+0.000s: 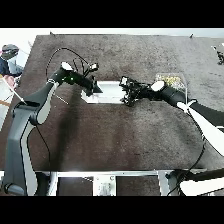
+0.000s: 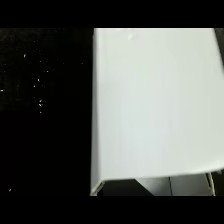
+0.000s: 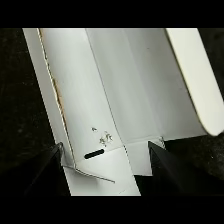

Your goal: Fold the box and place the chain.

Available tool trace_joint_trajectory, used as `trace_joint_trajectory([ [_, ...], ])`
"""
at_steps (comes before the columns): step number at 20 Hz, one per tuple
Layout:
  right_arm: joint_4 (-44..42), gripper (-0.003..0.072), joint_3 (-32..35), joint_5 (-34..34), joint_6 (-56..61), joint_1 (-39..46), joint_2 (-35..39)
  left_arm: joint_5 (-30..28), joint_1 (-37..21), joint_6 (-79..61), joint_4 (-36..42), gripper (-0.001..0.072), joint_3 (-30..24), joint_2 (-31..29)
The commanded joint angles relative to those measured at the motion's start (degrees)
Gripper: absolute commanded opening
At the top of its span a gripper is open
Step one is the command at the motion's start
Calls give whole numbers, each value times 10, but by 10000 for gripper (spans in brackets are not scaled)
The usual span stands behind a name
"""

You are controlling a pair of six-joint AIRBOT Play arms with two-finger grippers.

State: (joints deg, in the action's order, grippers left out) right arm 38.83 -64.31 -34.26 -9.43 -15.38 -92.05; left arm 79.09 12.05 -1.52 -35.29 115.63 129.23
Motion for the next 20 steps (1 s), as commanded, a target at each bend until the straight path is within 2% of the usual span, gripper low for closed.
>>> trace_joint_trajectory([
  [1, -7, 622, -19, -21, 0, 16, -13, 0, 0, 0, 6, 13, 0, 0],
  [7, -4, 623, -51, -59, -13, 28, -17, 0, 0, 0, 5, 13, 0, 1],
  [11, -5, 666, -52, -63, -27, 40, -19, 0, 0, 0, 5, 12, 0, 1],
  [17, -13, 678, -118, -139, -32, 53, -77, 0, 0, 0, 5, 13, 0, 1],
  [20, -13, 683, -139, -151, -32, 54, -96, 0, 0, 0, 5, 13, 0, 1],
])
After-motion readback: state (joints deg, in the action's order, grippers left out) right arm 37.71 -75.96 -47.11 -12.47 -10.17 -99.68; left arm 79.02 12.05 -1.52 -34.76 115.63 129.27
